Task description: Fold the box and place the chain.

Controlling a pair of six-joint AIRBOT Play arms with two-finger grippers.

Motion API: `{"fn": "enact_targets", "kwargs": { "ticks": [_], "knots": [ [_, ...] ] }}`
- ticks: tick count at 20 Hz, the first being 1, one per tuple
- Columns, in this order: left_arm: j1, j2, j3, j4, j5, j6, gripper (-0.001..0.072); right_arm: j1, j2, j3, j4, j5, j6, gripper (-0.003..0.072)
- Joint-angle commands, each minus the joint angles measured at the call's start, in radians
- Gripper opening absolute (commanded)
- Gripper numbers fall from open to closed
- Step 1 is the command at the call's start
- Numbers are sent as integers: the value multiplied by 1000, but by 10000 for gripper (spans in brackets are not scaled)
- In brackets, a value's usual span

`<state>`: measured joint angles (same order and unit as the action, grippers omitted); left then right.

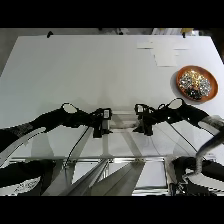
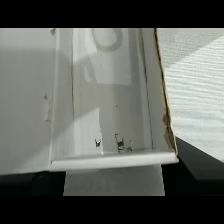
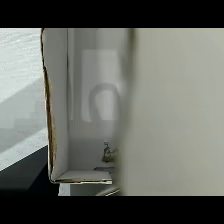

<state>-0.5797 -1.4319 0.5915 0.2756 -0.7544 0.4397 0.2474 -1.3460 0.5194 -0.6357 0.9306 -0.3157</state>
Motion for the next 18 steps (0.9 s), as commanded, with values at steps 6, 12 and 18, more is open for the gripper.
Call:
{"fn": "enact_targets", "kwargs": {
  "ticks": [6,12,18],
  "knots": [
    [-2,0,1,-6,10,2,171,0,1,1,1,0,0,400],
    [-2,0,1,-6,10,2,171,0,1,1,0,0,0,400],
    [-2,0,1,-6,10,2,171,0,1,1,14,29,1,397]
  ]
}}
